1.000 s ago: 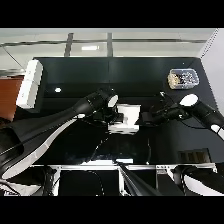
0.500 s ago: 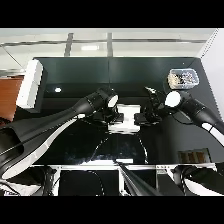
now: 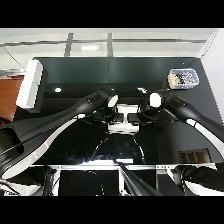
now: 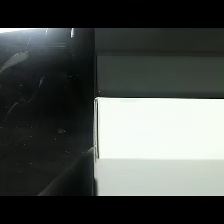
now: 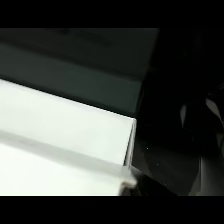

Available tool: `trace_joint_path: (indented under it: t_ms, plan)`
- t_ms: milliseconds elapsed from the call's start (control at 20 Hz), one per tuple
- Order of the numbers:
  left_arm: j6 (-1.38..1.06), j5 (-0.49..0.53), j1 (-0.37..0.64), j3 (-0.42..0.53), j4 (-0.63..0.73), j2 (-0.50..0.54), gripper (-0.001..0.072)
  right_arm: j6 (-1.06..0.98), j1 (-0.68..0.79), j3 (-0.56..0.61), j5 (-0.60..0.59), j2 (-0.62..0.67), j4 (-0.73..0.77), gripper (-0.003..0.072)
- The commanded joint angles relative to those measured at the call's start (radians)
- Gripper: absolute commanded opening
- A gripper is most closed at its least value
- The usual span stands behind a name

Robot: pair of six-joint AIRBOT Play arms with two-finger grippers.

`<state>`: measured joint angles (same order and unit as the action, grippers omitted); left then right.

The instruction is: Fold the box and place the chain.

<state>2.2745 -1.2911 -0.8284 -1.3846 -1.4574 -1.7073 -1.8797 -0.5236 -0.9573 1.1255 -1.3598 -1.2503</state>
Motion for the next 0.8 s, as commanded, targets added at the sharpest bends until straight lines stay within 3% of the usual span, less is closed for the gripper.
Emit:
trace_joint_path:
  t_ms: [0, 50, 650, 750]
  plan:
    - [0.0, -0.001, 0.0, -0.001, 0.0, 0.0, 0.0025, -0.09, -0.014, -0.013, 0.04, -0.015, -0.048, 0.0327]
    - [0.0, -0.001, 0.0, -0.001, 0.0, 0.0, 0.0025, -0.098, -0.014, -0.013, 0.041, -0.015, -0.049, 0.0265]
    - [0.0, -0.001, 0.0, -0.001, -0.001, 0.0, 0.0024, -0.217, -0.049, -0.013, 0.04, -0.072, -0.118, 0.0224]
    - [0.0, -0.001, 0.0, -0.001, -0.001, 0.0, 0.0025, -0.219, -0.058, -0.013, 0.038, -0.072, -0.124, 0.0012]
